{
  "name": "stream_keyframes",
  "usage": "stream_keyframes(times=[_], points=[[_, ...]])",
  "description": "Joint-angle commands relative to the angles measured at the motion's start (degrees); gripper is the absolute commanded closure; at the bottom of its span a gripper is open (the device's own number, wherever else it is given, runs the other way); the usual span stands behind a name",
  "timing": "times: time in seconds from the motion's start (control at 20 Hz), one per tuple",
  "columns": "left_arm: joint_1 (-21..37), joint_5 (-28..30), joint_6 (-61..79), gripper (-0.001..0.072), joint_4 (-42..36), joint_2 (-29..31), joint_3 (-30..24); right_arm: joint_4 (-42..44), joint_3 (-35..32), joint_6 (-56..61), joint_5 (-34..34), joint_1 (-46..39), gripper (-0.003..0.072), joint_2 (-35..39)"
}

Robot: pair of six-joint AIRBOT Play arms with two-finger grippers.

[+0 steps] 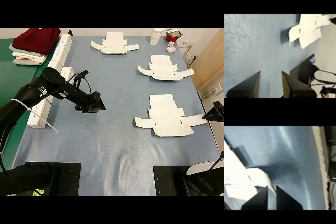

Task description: Fold the box.

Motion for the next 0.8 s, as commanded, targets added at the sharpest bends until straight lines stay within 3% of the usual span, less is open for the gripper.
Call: stream_keyframes(times=[0.0,0.15,0.2,0.25,0.5,0.65,0.75], points=[[0.04,1.49,0.02,0.0305,-0.07,-0.04,0.04,6.88,0.04,-0.74,-2.69,1.9,0.0684,-0.11],[0.04,2.89,0.02,0.0309,-0.07,-0.04,0.04,14.75,0.04,-0.48,-2.29,7.87,0.0684,-0.07],[0.07,3.02,0.02,0.0578,-0.07,-0.04,0.07,17.09,0.04,-0.44,-1.92,10.73,0.0685,-0.07],[0.07,3.45,0.83,0.0697,-0.07,-0.04,0.04,18.4,0.04,0.09,-1.62,13.64,0.0685,0.0],[0.04,2.27,3.91,0.0696,0.52,2.21,0.02,17.57,-2.69,5.77,1.33,30.05,0.0686,4.2],[0.04,-0.22,4.02,0.0696,5.4,8.96,-2.08,14.67,-9.6,7.65,5.51,35.54,0.0687,11.82],[0.04,-1.92,4.02,0.0696,7.93,14.43,-6.4,12.52,-16.9,9.7,9.64,36.57,0.0687,18.75]])
